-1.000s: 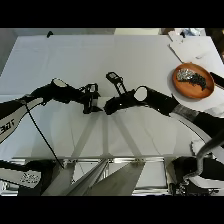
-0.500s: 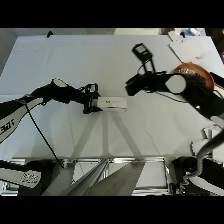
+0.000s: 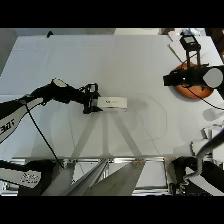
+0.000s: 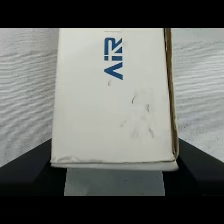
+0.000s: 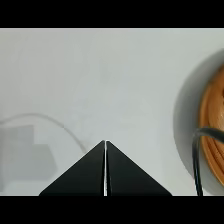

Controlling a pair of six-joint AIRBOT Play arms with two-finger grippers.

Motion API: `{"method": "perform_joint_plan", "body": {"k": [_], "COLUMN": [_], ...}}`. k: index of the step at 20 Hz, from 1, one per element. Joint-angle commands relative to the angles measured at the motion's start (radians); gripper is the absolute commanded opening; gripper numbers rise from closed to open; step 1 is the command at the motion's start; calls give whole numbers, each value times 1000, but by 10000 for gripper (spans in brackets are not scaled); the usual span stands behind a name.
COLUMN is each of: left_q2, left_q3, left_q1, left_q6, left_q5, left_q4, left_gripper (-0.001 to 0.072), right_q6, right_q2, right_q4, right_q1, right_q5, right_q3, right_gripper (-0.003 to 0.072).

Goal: Fold the box and place the chain.

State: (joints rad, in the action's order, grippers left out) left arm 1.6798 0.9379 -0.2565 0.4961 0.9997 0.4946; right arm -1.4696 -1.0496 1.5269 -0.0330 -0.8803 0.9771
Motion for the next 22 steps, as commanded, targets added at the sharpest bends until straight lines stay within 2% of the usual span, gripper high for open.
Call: {"method": "perform_joint_plan", "body": {"k": [1,3,4,5,8,11,16,18,20,22], "left_q2": [0,0,0,-1,-26,-128,-410,-535,-650,-750], "left_q3": [0,0,0,0,0,0,0,0,0,0], "left_q1": [-1,-1,-1,-1,-1,-1,-1,-1,-1,-1], "left_q6": [-11,-10,-4,-8,-85,-198,-410,-512,-629,-776], "left_q5": [15,21,13,5,6,-15,-158,-255,-351,-402], "left_q4": [-8,-8,-13,-16,-15,-8,-6,6,80,209], "left_gripper": [213,211,171,6,12,10,10,10,9,9], "right_q6": [-18,-18,-18,-18,-19,-19,-19,-19,-19,-19], "right_q2": [4,4,4,4,4,4,4,4,4,4], "right_q4": [29,29,29,29,29,28,13,13,13,13], "right_q1": [-38,-38,-38,-38,-38,-38,-38,-38,-38,-38], "right_q5": [-70,-69,-69,-69,-70,-70,-71,-71,-70,-70], "right_q3": [1,1,1,1,1,1,1,1,1,1], "right_gripper": [13,13,13,13,13,13,13,13,13,13]}}
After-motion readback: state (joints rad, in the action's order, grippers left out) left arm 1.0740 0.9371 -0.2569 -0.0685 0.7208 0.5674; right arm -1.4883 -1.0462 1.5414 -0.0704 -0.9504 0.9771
